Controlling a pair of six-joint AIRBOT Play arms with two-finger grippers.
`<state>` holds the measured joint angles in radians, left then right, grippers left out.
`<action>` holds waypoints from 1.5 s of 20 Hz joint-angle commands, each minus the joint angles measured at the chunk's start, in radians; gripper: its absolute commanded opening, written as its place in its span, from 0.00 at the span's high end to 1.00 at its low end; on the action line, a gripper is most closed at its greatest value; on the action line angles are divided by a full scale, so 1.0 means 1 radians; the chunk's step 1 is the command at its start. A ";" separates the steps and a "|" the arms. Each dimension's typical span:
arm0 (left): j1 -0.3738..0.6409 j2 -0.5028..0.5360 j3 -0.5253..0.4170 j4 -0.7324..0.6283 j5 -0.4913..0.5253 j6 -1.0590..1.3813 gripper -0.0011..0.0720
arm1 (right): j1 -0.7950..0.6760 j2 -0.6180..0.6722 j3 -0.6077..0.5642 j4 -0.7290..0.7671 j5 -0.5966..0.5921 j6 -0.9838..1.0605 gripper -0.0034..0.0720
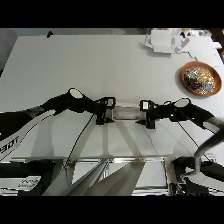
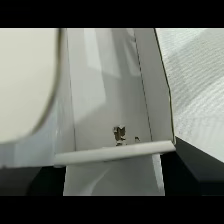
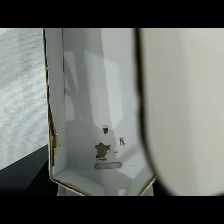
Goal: Fold the box and place the chain.
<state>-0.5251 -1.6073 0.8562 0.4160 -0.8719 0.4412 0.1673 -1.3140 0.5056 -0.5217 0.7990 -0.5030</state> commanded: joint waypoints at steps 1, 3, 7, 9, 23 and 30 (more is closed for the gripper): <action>0.000 0.000 0.000 0.003 -0.004 0.000 0.64 | 0.000 0.003 0.000 -0.002 0.009 0.028 0.03; 0.000 0.000 0.000 0.003 -0.003 0.001 0.64 | -0.003 0.019 0.000 -0.020 0.013 0.071 0.03; 0.000 0.000 0.000 0.003 -0.003 0.000 0.64 | -0.003 0.117 0.000 -0.254 0.025 0.243 0.03; 0.000 0.000 0.000 0.003 -0.003 0.001 0.64 | -0.003 0.169 0.000 -0.379 0.041 0.354 0.04; 0.000 0.001 0.000 0.003 -0.003 0.001 0.64 | 0.035 0.436 0.000 -0.045 0.054 0.502 0.93; 0.000 0.001 0.000 0.003 -0.003 0.000 0.64 | 0.068 0.199 0.000 0.029 -0.365 0.717 0.93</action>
<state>-0.5259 -1.6073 0.8562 0.4183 -0.8757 0.4412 0.2283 -1.0252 0.5045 -0.5293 0.5861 0.1181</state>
